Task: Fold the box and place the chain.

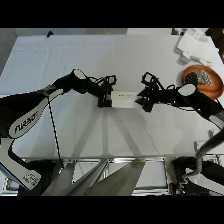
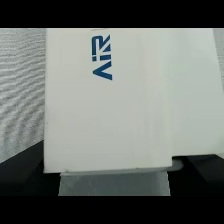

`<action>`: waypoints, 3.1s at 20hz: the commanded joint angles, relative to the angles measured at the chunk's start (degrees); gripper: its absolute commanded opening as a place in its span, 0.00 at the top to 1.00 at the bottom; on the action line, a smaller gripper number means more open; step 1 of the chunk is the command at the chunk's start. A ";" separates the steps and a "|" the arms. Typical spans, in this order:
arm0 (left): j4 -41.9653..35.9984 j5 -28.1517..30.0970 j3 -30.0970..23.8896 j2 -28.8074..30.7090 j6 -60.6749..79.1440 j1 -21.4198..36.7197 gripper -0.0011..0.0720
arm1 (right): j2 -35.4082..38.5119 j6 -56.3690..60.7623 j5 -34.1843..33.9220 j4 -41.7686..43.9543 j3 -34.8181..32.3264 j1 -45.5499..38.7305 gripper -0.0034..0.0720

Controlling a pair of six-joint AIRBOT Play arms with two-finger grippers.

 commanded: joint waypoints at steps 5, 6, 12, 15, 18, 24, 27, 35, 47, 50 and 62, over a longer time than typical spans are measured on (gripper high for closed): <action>0.00 0.00 -0.02 0.00 0.02 0.04 0.61 | 0.59 -6.78 -2.89 -7.26 0.15 4.24 0.49; 0.00 0.00 -0.02 0.00 0.02 0.04 0.61 | 0.59 -7.10 -3.61 -7.52 0.15 4.94 0.48; 0.00 0.00 -0.02 0.00 0.02 0.04 0.61 | 0.74 -8.20 -9.92 -7.48 0.15 6.10 0.40; 0.00 0.00 -0.02 0.00 0.02 0.04 0.61 | 2.89 -8.20 -13.18 -7.41 0.15 7.04 0.40; 0.00 0.00 -0.02 0.00 0.02 0.04 0.61 | 4.28 -8.17 -14.16 -7.37 0.15 8.00 0.42; 0.00 0.00 -0.02 0.00 0.02 0.04 0.61 | 4.26 -8.15 -14.43 -7.45 0.13 9.22 0.56; 0.00 0.00 -0.02 0.00 0.02 0.04 0.61 | 3.96 -8.11 -14.14 -7.45 0.13 9.22 0.75; 0.00 0.00 -0.02 0.00 0.02 0.04 0.61 | 2.14 -7.69 -13.29 -7.45 -0.83 9.42 0.74; 0.00 0.00 -0.02 0.00 0.02 0.04 0.61 | 2.21 -7.50 -6.86 -7.48 -0.83 9.42 0.49; 0.00 0.00 -0.02 0.00 0.02 0.04 0.61 | 2.99 -7.52 -9.38 -7.50 -0.81 9.40 0.49; 0.00 0.00 -0.02 -0.02 0.02 0.04 0.61 | 7.50 13.07 -11.19 0.48 -0.63 9.33 0.85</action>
